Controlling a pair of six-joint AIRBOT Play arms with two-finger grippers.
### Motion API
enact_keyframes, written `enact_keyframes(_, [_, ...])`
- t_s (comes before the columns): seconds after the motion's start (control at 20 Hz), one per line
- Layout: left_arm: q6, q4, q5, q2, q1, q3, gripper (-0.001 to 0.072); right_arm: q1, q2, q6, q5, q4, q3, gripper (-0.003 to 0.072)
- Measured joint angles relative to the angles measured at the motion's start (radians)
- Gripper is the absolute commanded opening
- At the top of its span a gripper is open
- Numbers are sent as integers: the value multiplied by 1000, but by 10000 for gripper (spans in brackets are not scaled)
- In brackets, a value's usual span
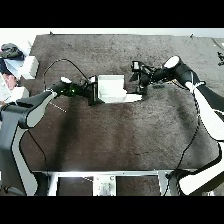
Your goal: Fold the box and place the chain.
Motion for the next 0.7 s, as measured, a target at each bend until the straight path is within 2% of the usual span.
enact_keyframes(0.45, [0,0,1,0,0,0,418,47,-87,-9,-28,-28,-14,703])
enact_keyframes(0.5, [0,0,1,0,0,0,418,53,-93,-10,-38,-28,-14,550])
enact_keyframes(0.55, [0,0,1,0,0,0,418,56,-95,-11,-47,-29,-14,334])
enact_keyframes(0.6, [0,0,1,0,0,0,418,59,-97,-11,-52,-29,-14,282])
enact_keyframes(0.7, [-1,0,1,0,0,0,418,62,-100,-11,-58,-32,-14,282])
